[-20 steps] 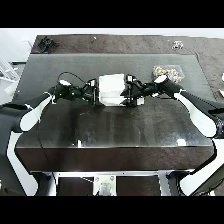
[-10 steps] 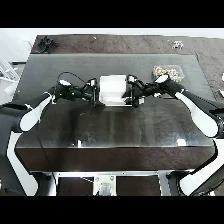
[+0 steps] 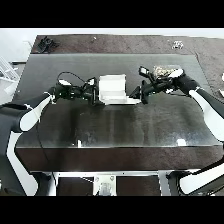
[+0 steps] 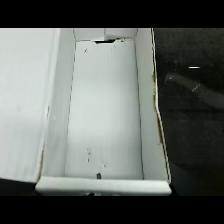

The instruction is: Fold the box and place the chain.

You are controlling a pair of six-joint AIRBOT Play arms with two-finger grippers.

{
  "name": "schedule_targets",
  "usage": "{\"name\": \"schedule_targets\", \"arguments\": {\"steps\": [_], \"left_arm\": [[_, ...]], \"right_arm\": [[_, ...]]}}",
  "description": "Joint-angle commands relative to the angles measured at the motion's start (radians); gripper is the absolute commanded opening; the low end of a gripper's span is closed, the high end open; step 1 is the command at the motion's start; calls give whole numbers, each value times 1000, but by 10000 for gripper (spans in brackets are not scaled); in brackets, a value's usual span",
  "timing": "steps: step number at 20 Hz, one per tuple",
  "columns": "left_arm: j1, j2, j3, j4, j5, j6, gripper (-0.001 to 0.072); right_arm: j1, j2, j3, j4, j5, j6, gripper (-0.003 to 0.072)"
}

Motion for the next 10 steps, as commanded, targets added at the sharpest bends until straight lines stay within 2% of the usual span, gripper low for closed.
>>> {"name": "schedule_targets", "arguments": {"steps": [1, 10], "left_arm": [[-1, 0, -1, 3, -5, 3, 356], [-1, 0, -1, 3, -3, -23, 356]], "right_arm": [[-38, 41, 1, 0, -7, 150, 7], [-200, 57, -45, -32, -189, 558, 6]]}}
